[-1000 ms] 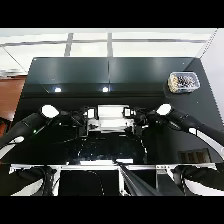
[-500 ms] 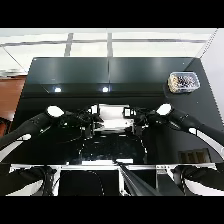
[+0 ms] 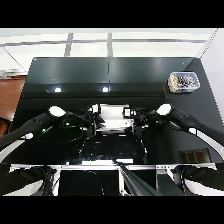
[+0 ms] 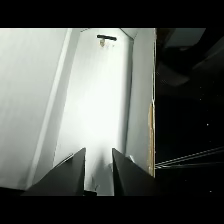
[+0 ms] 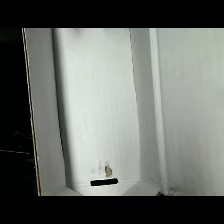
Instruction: Fold the box and place the chain.
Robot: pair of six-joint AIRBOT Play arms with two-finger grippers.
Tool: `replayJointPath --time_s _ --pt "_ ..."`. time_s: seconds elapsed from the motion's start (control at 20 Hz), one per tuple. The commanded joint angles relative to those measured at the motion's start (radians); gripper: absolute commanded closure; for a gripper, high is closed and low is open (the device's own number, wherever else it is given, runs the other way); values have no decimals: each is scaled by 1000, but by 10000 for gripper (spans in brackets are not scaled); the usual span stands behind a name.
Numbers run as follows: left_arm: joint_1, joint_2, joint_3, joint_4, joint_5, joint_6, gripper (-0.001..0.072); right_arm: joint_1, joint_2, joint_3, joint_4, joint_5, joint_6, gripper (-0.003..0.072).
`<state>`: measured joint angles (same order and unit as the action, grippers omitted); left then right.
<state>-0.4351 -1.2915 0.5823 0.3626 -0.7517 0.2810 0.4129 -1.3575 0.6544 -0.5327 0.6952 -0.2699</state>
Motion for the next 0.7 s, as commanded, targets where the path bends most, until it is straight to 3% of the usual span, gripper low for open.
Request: replayJointPath --time_s 0.0,0.05,0.1,0.15,0.2,0.25,0.5,0.65 --pt "0 -1 0 -1 0 0 299 0 0 0 1 0 0 594" --pt "0 0 0 0 0 0 222 0 0 0 1 0 0 594" --pt "4 0 0 5 -1 -1 262 1 0 0 1 0 0 594" --pt "9 6 2 24 -7 -5 477 0 0 0 1 0 0 594" --pt "18 23 6 67 -14 -35 616 0 0 0 1 0 0 594" --pt "33 47 10 116 -17 -113 686 0 0 0 1 0 0 594" --pt "186 268 19 500 -35 -680 687 1 0 0 1 0 0 594" --pt "329 297 17 622 -103 -1014 687 0 0 0 1 0 0 594"
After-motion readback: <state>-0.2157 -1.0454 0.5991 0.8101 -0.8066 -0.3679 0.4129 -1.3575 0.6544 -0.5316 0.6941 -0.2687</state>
